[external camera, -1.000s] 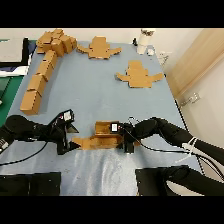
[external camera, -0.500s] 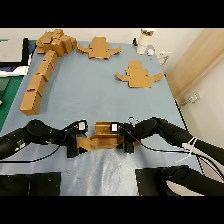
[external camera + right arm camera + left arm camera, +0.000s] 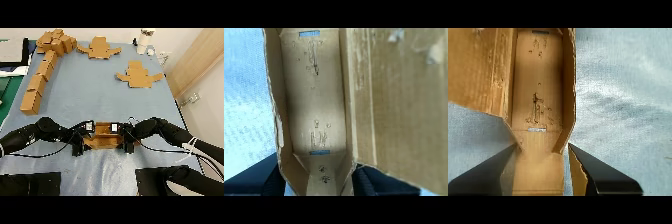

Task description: Fold the box.

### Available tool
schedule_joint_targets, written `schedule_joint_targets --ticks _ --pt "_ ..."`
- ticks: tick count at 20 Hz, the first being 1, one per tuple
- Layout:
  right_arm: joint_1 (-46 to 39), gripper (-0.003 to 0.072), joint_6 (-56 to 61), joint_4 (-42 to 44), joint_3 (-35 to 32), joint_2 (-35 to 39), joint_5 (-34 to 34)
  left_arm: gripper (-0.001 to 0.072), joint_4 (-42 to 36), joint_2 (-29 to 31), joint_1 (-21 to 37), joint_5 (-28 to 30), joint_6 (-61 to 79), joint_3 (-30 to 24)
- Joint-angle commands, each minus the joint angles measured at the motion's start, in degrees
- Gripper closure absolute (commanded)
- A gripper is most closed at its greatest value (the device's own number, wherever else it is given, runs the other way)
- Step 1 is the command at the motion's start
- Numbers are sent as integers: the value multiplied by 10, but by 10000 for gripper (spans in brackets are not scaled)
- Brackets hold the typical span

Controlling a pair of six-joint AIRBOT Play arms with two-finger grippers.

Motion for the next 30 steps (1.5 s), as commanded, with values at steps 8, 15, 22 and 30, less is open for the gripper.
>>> schedule_joint_targets --ticks 8,15,22,30 --pt "0 175 0 0 0 0 0 495 -60 -11 -2 19 68 2" --pt "0 175 0 0 0 0 0 605 -116 -12 -20 19 100 2" --pt "0 175 0 0 0 0 0 315 -118 -12 -20 23 99 2" --pt "0 175 0 0 0 0 0 56 -117 -12 -20 24 96 -4"
